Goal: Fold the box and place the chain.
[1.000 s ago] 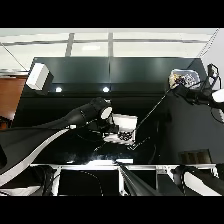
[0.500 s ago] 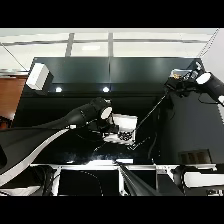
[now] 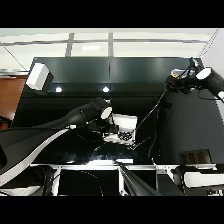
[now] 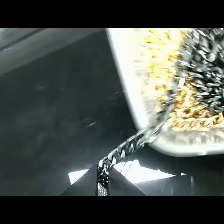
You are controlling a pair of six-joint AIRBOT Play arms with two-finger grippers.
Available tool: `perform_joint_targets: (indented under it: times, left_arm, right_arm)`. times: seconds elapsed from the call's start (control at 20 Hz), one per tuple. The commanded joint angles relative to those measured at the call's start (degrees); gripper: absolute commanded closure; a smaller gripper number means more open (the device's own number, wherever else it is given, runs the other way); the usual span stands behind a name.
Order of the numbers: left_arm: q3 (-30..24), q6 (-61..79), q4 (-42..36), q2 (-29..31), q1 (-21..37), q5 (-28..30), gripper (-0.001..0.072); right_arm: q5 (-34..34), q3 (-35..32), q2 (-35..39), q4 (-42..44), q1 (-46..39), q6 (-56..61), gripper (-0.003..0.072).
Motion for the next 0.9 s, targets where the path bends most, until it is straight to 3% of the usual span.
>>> perform_joint_targets:
  times: [0.0,0.3,0.5,0.65,0.85]
  left_arm:
    - [0.0,0.0,0.0,0.0,0.0,0.2,0.0678]
    - [0.0,0.0,0.0,0.0,0.0,0.4,0.0678]
    - [0.0,0.0,0.0,0.0,0.0,0.4,0.0678]
    - [0.0,0.0,0.0,0.0,0.0,0.4,0.0678]
    - [0.0,0.0,0.0,0.0,0.0,0.3,0.0678]
  right_arm:
    - [7.9,0.5,8.1,-0.1,-0.1,-9.2,0.0674]
    - [29.1,0.4,30.1,7.4,0.4,-18.8,0.0674]
    - [38.9,0.2,38.1,9.6,4.6,-18.9,0.0674]
    - [42.4,-2.6,39.1,16.0,10.4,-18.9,0.0674]
    - [40.8,-8.5,39.1,20.1,19.8,-18.8,0.0675]
